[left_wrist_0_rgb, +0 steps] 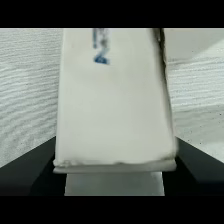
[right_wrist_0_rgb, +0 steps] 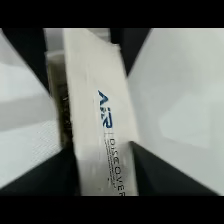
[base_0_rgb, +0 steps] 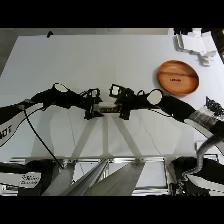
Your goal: Fold the box and place the chain.
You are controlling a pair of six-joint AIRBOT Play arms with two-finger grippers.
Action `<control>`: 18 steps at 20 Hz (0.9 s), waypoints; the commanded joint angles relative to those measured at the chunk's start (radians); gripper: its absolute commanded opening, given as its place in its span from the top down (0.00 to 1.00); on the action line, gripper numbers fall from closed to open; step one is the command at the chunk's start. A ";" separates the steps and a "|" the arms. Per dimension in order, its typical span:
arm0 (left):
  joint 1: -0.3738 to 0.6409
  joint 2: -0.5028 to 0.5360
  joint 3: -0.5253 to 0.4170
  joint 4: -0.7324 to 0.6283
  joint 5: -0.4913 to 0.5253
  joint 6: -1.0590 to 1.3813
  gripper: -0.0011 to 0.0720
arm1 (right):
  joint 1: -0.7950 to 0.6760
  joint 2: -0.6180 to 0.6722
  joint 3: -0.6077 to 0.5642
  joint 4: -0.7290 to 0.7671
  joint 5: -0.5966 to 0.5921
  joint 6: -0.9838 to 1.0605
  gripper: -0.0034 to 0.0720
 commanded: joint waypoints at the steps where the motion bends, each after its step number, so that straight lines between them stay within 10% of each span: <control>1: 0.000 0.001 0.000 0.000 0.000 0.000 0.78 | 0.019 -0.013 0.000 0.002 0.071 0.004 0.34; 13: 0.000 0.001 0.000 0.000 0.000 0.000 0.78 | 0.018 0.015 0.000 0.011 0.025 0.003 0.34; 18: 0.000 0.001 0.000 0.000 0.001 0.000 0.78 | 0.017 0.026 0.000 0.010 0.014 0.003 0.12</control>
